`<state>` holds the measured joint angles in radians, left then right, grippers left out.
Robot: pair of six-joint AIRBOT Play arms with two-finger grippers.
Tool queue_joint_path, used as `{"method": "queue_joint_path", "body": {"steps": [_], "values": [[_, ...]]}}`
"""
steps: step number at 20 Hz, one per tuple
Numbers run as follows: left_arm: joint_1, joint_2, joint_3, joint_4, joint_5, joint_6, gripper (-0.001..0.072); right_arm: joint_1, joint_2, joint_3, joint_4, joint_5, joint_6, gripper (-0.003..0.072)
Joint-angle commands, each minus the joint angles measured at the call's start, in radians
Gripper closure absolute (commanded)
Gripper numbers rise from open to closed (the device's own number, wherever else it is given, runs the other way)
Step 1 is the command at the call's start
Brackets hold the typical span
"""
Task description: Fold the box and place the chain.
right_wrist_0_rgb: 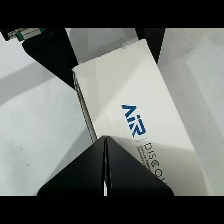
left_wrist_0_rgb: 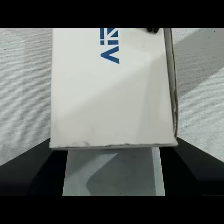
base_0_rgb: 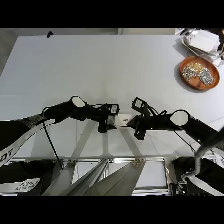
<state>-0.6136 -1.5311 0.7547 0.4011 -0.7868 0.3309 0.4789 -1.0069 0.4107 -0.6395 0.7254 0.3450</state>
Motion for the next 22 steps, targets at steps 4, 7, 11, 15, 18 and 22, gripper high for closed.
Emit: {"method": "queue_joint_path", "body": {"steps": [4,7,11,15,18,22], "values": [[0.001,0.0,0.001,-0.002,-0.003,-0.002,0.039,0.001,-0.002,-0.034,-0.01,-0.026,-0.011,0.0671],[0.001,0.0,0.001,-0.002,-0.003,-0.002,0.039,0.001,0.002,-0.024,0.008,-0.04,-0.015,0.067],[0.001,0.0,0.001,-0.002,-0.003,-0.002,0.039,0.001,0.045,0.084,0.008,-0.033,-0.013,0.0669],[0.001,0.0,0.0,-0.002,-0.002,-0.002,0.039,0.001,0.129,0.213,-0.06,-0.035,0.052,0.0669],[0.001,0.0,0.001,-0.001,-0.003,-0.002,0.039,-0.029,0.208,0.256,-0.314,-0.03,0.327,0.0668],[0.001,0.0,0.0,-0.001,-0.003,-0.002,0.039,-0.149,0.249,0.256,-0.744,0.137,0.887,0.0666]]}}
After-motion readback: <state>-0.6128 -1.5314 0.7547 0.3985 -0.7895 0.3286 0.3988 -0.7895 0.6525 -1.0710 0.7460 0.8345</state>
